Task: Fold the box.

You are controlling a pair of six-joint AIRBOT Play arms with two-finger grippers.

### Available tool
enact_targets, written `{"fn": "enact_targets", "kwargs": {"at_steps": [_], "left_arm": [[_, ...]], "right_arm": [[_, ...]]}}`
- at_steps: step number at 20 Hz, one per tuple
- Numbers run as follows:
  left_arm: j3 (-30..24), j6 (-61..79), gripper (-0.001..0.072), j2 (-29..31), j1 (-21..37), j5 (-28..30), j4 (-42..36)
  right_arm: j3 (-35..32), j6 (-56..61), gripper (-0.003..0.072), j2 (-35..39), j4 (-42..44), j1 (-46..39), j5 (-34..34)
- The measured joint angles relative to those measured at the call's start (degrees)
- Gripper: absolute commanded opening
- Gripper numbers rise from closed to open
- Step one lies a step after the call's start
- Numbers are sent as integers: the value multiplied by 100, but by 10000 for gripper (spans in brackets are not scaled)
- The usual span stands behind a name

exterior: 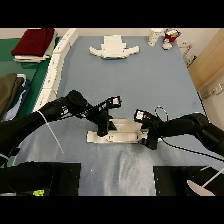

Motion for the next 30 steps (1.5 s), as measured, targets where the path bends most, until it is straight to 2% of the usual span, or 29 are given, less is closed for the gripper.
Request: {"fn": "enact_targets", "kwargs": {"at_steps": [3, 7, 28, 30], "left_arm": [[0, 0, 12, 0, -2, 0, 0], [0, 0, 12, 0, 0, 4, 0], [0, 0, 12, 0, 0, 13, 0], [0, 0, 12, 0, 0, 13, 0]], "right_arm": [[-46, -1209, 720, -308, 662, -356, -39], [-63, -1952, 720, -614, 1014, -520, -39], [-114, -2304, 710, -748, 1047, -531, 96], [-120, -2337, 688, -811, 1060, -511, 166]]}}
